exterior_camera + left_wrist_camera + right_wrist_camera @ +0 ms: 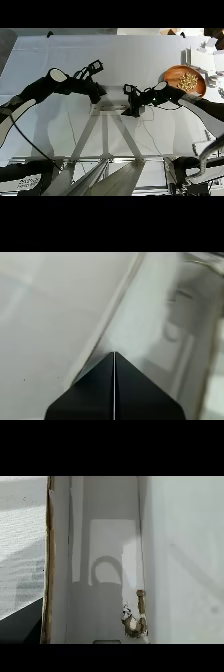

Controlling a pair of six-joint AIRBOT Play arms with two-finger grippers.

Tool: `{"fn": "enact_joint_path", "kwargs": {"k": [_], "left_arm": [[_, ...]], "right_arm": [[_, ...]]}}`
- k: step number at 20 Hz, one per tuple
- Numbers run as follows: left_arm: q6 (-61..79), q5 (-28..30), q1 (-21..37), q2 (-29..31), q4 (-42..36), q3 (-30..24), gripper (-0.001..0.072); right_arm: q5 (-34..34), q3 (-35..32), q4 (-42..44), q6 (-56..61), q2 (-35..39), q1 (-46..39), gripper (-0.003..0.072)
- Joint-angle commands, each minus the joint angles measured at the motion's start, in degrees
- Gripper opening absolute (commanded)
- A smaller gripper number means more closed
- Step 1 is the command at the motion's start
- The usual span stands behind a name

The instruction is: Fold the box and place the chain.

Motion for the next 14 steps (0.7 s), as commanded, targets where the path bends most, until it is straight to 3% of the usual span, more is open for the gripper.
{"fn": "enact_joint_path", "kwargs": {"k": [1, 6, 14], "left_arm": [[-4.3, 4.0, -0.1, -5.2, -0.3, 0.0, 0.0008], [-4.3, 1.9, 0.1, -6.1, -0.2, 0.0, 0.0008], [-3.7, 1.4, 0.8, 3.5, -0.2, 0.0, 0.0012]], "right_arm": [[0.0, 0.0, 0.0, 0.0, 0.0, 0.0, 0.0526], [0.0, 0.0, 0.0, 0.0, 0.0, 0.0, 0.0526], [0.0, 0.0, 0.0, 0.0, 0.0, 0.0, 0.0526]]}}
